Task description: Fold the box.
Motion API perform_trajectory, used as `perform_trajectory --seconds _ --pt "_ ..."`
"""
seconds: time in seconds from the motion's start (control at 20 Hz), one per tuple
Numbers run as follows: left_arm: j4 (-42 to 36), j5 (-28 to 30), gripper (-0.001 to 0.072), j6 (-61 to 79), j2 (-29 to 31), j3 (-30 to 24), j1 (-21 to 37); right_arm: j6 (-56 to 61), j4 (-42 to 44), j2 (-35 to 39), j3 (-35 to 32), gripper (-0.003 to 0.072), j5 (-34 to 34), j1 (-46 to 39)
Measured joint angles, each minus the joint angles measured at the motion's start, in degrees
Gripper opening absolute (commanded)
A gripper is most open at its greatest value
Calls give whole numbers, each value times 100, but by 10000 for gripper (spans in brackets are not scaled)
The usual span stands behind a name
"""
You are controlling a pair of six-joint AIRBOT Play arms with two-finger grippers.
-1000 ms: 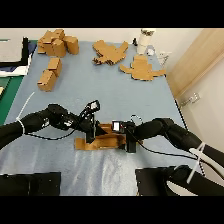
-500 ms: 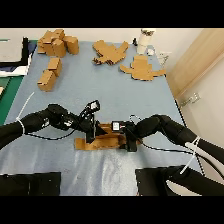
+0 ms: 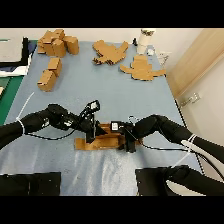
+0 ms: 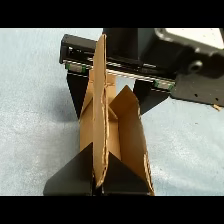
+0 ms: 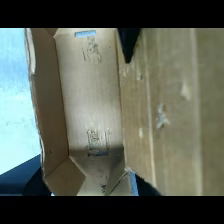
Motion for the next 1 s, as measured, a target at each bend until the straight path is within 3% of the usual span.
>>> perform_trajectory --seconds 0.15,0.25,0.85,0.95,1.0 --pt "2 0 14 0 0 0 0 -2 26 -39 2 693 42 0" --pt "2 2 14 0 0 0 0 -2 35 -57 2 583 59 0" --pt "2 0 13 0 -2 0 0 -2 26 -74 4 559 -15 0" --pt "2 0 13 2 0 0 0 -2 26 -74 4 482 -20 0" --pt "2 0 13 0 0 0 0 -4 24 -74 4 478 -22 0"
